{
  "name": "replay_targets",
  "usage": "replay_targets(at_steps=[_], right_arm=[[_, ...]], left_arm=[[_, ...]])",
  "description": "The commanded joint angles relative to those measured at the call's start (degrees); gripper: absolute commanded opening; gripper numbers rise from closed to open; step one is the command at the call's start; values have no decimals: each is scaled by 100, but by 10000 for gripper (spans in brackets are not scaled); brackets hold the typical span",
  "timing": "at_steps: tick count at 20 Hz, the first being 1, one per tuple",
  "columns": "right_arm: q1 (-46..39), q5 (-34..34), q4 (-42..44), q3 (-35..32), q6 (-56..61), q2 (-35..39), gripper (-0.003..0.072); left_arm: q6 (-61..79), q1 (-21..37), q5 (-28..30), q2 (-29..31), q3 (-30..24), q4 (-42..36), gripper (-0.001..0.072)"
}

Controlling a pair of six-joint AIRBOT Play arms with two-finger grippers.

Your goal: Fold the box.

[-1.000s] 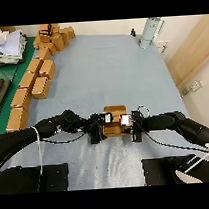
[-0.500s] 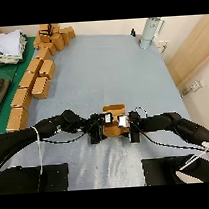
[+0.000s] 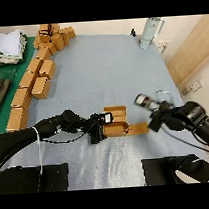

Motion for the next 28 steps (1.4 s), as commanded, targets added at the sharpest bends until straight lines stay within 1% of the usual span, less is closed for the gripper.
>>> replay_targets(at_steps=[1,3,5,6,9,11,13,17,20,28], right_arm=[[-883,-1058,-680,52,2236,90,6],[-1534,-544,1021,-68,2203,-232,6],[-1884,179,2026,-247,2087,-708,6],[-1947,376,2391,-286,1932,-942,6],[-1963,468,3534,-284,1178,-1473,6],[-1963,450,4229,-284,796,-1495,6],[-1950,396,4553,-284,573,-1464,6],[-1950,186,4627,-286,411,-1473,6],[-1950,142,4944,-286,22,-1475,6],[-1950,7,5475,-271,-136,-1456,8]], left_arm=[[2,4,-7,-2,0,2,522],[2,4,-7,-2,0,2,522],[2,4,-7,-2,0,2,522],[2,4,-7,-2,0,2,522],[2,4,-7,-2,0,2,522],[2,4,-7,-2,0,2,522],[2,4,-7,-2,0,2,522],[2,4,-7,-2,0,2,522],[4,4,-7,-2,0,2,522],[2,4,-7,-2,0,2,522]])
